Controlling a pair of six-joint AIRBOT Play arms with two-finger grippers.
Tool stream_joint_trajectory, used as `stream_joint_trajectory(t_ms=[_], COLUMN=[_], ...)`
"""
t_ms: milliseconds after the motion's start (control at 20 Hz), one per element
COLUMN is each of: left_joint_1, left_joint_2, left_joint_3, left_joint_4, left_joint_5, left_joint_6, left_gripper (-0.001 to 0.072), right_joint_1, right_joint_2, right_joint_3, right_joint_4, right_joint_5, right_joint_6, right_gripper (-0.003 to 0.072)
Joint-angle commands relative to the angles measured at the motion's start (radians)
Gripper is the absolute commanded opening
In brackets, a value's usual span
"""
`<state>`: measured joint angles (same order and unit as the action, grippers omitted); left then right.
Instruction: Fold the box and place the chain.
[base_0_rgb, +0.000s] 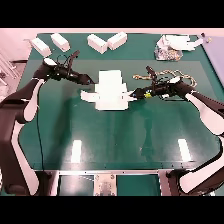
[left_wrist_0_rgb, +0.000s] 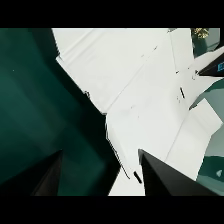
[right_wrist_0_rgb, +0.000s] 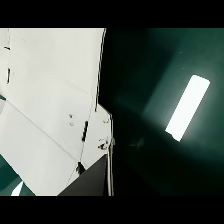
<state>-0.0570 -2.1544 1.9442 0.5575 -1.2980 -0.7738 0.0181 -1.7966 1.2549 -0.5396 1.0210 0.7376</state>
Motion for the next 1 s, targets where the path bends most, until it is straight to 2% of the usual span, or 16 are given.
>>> stream_joint_trajectory(t_ms=[0, 400, 850, 950], left_joint_1=[-0.017, -0.075, -0.075, -0.075], left_joint_2=[-0.051, -0.064, -0.109, -0.118], left_joint_3=[0.061, 0.061, 0.061, 0.061], left_joint_4=[-0.013, -0.040, -0.089, -0.120], left_joint_5=[-0.013, -0.004, -0.050, -0.056], left_joint_6=[-0.010, 0.016, 0.047, 0.059], left_gripper=[0.0554, 0.0553, 0.0551, 0.0522], right_joint_1=[0.002, 0.006, 0.006, 0.006], right_joint_2=[0.000, 0.000, 0.000, 0.000], right_joint_3=[0.001, 0.001, 0.001, 0.001], right_joint_4=[0.000, 0.000, 0.000, 0.000], right_joint_5=[0.001, 0.000, 0.001, 0.001], right_joint_6=[-0.006, -0.010, -0.010, -0.010], right_gripper=[0.0008, 0.0009, 0.0009, 0.0009])
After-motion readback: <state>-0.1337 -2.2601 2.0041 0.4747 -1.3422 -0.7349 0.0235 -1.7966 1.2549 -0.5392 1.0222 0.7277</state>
